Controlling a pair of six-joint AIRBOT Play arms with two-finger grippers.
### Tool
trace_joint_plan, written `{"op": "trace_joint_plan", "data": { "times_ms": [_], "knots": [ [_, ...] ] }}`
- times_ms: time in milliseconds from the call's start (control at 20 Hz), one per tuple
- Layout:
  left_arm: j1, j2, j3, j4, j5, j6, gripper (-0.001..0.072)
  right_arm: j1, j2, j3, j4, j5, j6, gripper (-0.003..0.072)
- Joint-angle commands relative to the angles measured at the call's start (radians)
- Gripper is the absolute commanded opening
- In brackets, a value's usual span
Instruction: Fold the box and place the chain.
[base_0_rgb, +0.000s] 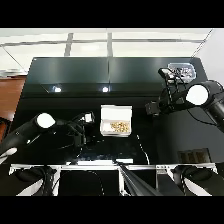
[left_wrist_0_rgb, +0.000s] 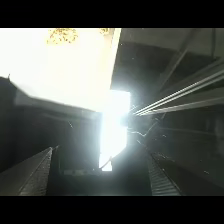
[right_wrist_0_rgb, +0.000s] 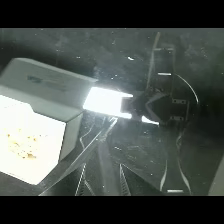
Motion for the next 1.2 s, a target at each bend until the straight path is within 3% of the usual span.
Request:
{"op": "trace_joint_plan", "data": {
  "times_ms": [0, 350, 1150],
  "knots": [
    [-0.001, -0.138, 0.074, -0.050, 0.005, 0.141, 0.0720, 0.001, 0.000, 0.000, 0.019, 0.000, 0.002, 0.0264],
    [-0.005, -0.241, 0.151, -0.149, 0.002, 0.222, 0.0720, 0.001, 0.000, 0.000, 0.023, -0.004, 0.002, 0.0264],
    [-0.037, -0.257, 0.153, -0.148, 0.021, 0.266, 0.0713, 0.001, -0.002, 0.000, 0.023, -0.043, 0.002, 0.0264]
  ]
}}
